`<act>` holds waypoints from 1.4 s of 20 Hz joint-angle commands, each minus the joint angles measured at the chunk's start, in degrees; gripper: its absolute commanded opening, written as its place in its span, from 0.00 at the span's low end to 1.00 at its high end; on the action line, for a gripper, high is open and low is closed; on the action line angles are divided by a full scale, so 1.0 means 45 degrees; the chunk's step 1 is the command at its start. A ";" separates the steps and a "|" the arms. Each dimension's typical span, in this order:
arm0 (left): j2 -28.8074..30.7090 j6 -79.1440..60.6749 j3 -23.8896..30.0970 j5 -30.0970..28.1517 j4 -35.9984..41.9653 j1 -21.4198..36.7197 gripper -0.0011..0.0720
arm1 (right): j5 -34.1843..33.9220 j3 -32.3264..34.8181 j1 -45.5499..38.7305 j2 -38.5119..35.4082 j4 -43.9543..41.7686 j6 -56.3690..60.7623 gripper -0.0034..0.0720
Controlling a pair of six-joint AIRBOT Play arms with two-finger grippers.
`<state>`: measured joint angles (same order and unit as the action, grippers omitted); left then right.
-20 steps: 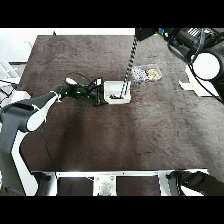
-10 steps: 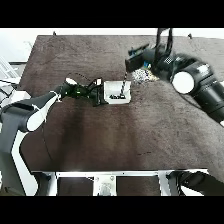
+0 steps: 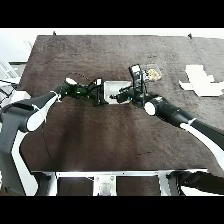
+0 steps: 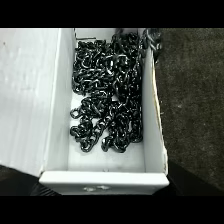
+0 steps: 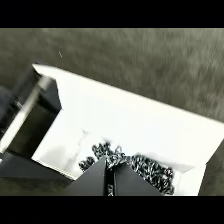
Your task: Fold the box and place the chain.
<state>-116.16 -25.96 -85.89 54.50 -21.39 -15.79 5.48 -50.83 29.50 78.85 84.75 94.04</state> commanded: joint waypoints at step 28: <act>-0.0005 -0.0005 0.0005 0.0000 0.0000 0.0000 0.76 | 0.0087 -0.0738 -0.0413 0.0442 -0.0107 -0.0019 0.48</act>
<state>-116.16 -25.96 -85.89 54.52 -21.39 -15.79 5.82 -54.28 28.53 80.68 84.03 94.00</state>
